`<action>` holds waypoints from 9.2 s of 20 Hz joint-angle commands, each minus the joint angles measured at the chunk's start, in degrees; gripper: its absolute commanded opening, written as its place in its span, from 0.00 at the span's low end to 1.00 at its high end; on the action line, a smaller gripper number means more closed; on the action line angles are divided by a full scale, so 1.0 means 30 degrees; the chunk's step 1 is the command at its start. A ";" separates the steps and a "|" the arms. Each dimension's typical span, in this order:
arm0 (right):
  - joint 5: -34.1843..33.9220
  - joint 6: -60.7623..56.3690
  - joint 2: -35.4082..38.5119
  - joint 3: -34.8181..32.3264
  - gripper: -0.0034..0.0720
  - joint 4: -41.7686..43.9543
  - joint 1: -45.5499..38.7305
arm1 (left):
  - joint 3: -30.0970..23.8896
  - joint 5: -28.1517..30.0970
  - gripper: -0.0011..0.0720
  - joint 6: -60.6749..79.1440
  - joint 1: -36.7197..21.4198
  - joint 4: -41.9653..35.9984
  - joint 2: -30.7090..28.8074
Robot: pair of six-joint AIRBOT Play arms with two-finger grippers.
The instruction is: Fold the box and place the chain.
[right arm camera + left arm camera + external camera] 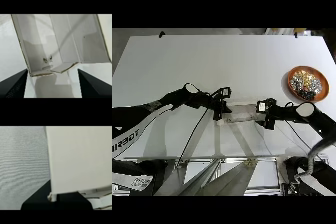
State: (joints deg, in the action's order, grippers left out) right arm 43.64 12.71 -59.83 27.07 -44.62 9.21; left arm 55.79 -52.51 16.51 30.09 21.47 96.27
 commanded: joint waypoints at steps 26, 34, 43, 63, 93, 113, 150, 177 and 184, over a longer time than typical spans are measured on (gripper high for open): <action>0.2149 0.3446 -0.4539 0.0488 0.77 0.2404 -0.0474 | 0.0000 0.0000 0.03 0.0000 0.0007 0.0000 0.0000; 0.2171 0.3432 -0.4539 0.0488 0.49 0.2390 -0.0474 | 0.0000 0.0000 0.03 0.0000 0.0007 0.0000 0.0000; 0.2237 0.3359 -0.4539 0.0488 0.49 0.2324 -0.0474 | 0.0000 0.0000 0.03 0.0000 0.0007 0.0007 0.0000; 0.2237 0.3359 -0.4539 0.0488 0.49 0.2317 -0.0474 | 0.0007 -0.1982 0.80 -0.8510 -0.2157 0.7563 -0.4080; 0.2237 0.3359 -0.4539 0.0488 0.49 0.2317 -0.0474 | -0.0007 1.0506 0.02 -1.4586 0.4065 0.4838 -0.3118; 0.2237 0.3359 -0.4539 0.0488 0.49 0.2317 -0.0474 | -0.0007 -0.1996 0.02 -1.7719 0.3971 1.4120 -0.6200; 0.2237 0.3359 -0.4539 0.0488 0.49 0.2317 -0.0474 | -0.2543 0.5005 0.20 -0.8932 0.3978 0.7162 -0.4707; 0.2237 0.3359 -0.4539 0.0488 0.49 0.2317 -0.0474 | -0.3228 -0.1537 0.02 -2.8603 -0.1719 1.2189 -0.9384; 0.2237 0.3359 -0.4539 0.0488 0.49 0.2324 -0.0474 | -0.4750 0.1202 0.02 -3.0563 -0.1421 0.6688 -0.5719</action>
State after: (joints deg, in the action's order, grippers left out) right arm 50.33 22.81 -73.45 28.56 -37.69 7.81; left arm 42.46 -51.70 -71.18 25.41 48.01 74.81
